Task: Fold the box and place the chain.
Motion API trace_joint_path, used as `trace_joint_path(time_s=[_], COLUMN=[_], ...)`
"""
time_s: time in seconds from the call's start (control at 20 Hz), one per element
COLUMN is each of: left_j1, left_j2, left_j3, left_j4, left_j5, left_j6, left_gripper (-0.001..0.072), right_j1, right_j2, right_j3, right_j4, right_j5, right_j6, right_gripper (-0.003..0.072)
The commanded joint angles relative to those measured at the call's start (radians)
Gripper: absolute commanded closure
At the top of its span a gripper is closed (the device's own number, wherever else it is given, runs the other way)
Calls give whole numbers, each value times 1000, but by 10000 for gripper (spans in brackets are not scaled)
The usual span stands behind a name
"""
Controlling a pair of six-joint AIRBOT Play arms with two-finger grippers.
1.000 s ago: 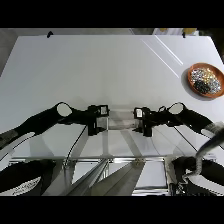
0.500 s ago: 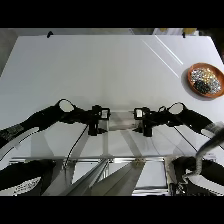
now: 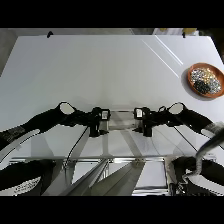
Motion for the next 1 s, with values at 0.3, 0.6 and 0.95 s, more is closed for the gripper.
trace_joint_path(time_s=[0.3,0.6,0.95], left_j1=[-45,-42,-4], left_j2=[-31,-29,-13], left_j3=[-1,-8,-48], left_j4=[-74,-76,-110], left_j5=[83,105,103], left_j6=[-11,-8,40], left_gripper=[15,16,15], right_j1=[0,0,0], right_j2=[0,0,0], right_j3=[0,0,0], right_j4=[0,0,0], right_j5=[0,0,0], right_j6=[0,0,0], right_gripper=[394,394,394])
